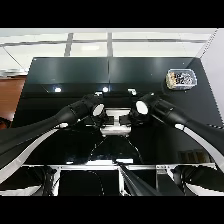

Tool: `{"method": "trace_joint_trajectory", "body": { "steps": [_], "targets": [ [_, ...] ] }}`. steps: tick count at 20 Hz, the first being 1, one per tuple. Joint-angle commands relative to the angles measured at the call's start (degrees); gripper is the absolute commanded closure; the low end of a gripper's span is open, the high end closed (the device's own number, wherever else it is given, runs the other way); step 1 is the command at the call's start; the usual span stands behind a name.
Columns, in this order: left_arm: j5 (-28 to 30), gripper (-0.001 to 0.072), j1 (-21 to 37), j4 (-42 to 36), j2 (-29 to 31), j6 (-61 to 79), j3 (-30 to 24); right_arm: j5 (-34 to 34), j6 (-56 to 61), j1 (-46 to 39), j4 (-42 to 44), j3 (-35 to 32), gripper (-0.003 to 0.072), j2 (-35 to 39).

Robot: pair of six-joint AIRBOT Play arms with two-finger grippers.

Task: Fold the box and place the chain.

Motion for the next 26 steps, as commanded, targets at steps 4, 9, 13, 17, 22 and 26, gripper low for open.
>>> {"method": "trace_joint_trajectory", "body": {
  "steps": [4,9,13,17,22,26],
  "targets": [
    [-0.1,0.0681,0.0,0.0,0.0,0.0,0.0,1.9,9.7,3.2,-5.6,0.8,0.0492,-2.0],
    [-0.2,0.0681,0.0,0.0,0.0,0.0,0.0,1.5,10.8,3.2,-5.1,0.8,0.0676,-2.0],
    [-0.2,0.0681,0.0,0.0,0.0,0.0,0.0,-0.5,10.8,3.2,-2.4,0.8,0.0441,-2.0],
    [-0.3,0.0681,0.0,0.0,0.0,0.0,0.0,-1.2,10.8,3.2,-1.5,0.8,0.0444,-2.7],
    [-0.3,0.0681,0.0,0.0,0.0,0.0,0.0,-0.9,10.7,3.2,-1.8,0.8,0.0675,-3.2],
    [-0.3,0.0681,0.0,0.0,0.0,0.0,0.0,-0.7,10.5,3.2,-2.0,0.9,0.0667,-2.9]
  ]
}}
